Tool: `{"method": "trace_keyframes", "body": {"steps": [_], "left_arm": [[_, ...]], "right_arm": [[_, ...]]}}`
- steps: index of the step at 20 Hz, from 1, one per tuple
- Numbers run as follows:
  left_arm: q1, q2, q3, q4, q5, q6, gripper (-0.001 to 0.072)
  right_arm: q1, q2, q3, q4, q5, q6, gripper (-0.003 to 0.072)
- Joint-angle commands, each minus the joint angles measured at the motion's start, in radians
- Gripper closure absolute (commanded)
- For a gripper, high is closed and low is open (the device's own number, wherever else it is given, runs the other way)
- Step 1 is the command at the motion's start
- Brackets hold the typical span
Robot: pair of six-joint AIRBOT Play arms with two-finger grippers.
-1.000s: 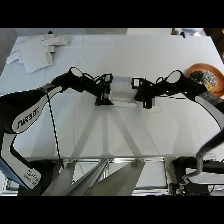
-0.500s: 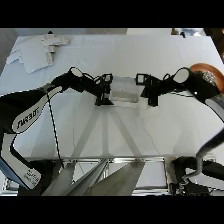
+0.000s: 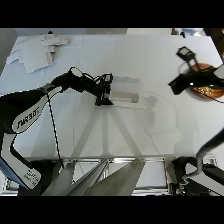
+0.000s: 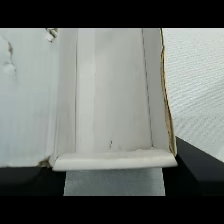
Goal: Fold the box and place the chain.
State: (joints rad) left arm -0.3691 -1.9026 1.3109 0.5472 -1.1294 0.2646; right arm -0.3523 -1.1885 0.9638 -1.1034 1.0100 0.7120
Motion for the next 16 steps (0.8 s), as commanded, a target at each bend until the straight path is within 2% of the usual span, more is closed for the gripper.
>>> {"method": "trace_keyframes", "body": {"steps": [1,3,7,9,12,16], "left_arm": [[0.0,0.0,0.0,0.0,-0.001,0.0,0.0316],[0.0,0.0,0.0,0.0,-0.001,0.0,0.0316],[0.0,0.0,0.0,0.0,0.0,0.0,0.0316],[0.0,0.0,0.0,0.0,0.0,0.0,0.0316],[0.0,0.0,0.0,0.0,0.0,0.0,0.0316],[0.0,0.0,0.0,0.0,0.0,0.0,0.0316]], "right_arm": [[-0.103,-0.06,-0.001,-0.007,0.139,0.273,0.0676],[-0.089,-0.121,-0.009,0.024,0.207,0.278,0.0677],[-0.052,-0.148,-0.116,0.128,0.041,0.279,0.0679],[-0.039,-0.148,-0.181,0.164,0.006,0.273,0.0679],[-0.011,-0.148,-0.26,0.299,-0.04,0.193,0.0679],[0.068,-0.162,-0.291,0.388,-0.138,0.176,0.0679]]}}
